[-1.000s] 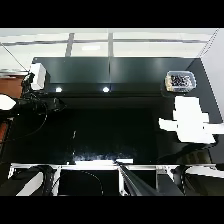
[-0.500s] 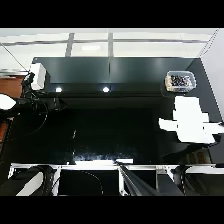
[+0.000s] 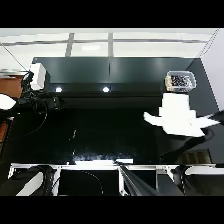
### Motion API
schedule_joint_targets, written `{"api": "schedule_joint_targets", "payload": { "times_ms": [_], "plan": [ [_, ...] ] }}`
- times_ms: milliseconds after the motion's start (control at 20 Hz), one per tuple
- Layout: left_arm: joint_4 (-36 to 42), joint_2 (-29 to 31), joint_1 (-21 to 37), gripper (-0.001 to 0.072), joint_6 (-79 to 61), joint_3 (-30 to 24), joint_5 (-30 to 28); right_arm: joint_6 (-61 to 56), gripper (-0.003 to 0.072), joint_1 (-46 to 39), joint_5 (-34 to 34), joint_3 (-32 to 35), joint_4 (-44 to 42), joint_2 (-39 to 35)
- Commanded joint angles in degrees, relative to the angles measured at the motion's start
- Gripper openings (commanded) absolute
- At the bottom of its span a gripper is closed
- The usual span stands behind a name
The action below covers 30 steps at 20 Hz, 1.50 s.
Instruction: Fold the box and place the chain.
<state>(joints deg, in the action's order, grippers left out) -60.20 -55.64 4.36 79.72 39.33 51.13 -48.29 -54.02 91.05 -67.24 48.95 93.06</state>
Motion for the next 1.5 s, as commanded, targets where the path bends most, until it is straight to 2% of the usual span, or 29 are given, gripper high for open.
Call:
{"api": "schedule_joint_targets", "payload": {
  "times_ms": [0,250,400,600,700,800,950,1200,1450],
  "plan": [
    [1.3,0.0,0.0,0.0707,0.0,0.0,-0.1,3.0,0.0018,9.0,-0.7,8.0,-14.3,-3.2],
    [2.9,0.0,-0.2,0.0707,0.0,0.0,0.0,-0.9,0.0018,27.4,-15.0,18.3,-14.5,-13.4],
    [3.8,-0.1,-1.7,0.0707,0.0,0.0,-0.1,-3.3,0.0018,38.2,-30.3,25.7,-15.6,-23.6],
    [4.0,-0.2,-6.8,0.0707,0.0,0.0,0.3,-0.7,0.0018,53.8,-46.0,38.2,-16.0,-37.7],
    [4.3,-0.7,-11.0,0.0708,0.0,0.0,0.2,-0.7,0.0018,60.6,-51.4,42.4,-16.0,-42.8],
    [5.8,-2.3,-14.6,0.0707,0.0,0.0,-0.8,-0.7,0.0018,65.7,-52.9,44.3,-15.8,-45.7],
    [11.7,-7.5,-15.8,0.0707,-2.8,0.0,-0.2,-0.7,0.0018,70.5,-52.7,44.3,-15.8,-46.1],
    [27.0,-19.5,-15.7,0.0708,-17.0,0.0,10.1,-0.8,0.0018,72.0,-52.8,44.3,-15.9,-46.1],
    [38.8,-26.9,-18.2,0.0704,-32.2,0.0,13.1,-1.0,0.0018,72.0,-52.7,44.3,-15.9,-46.1]
  ]
}}
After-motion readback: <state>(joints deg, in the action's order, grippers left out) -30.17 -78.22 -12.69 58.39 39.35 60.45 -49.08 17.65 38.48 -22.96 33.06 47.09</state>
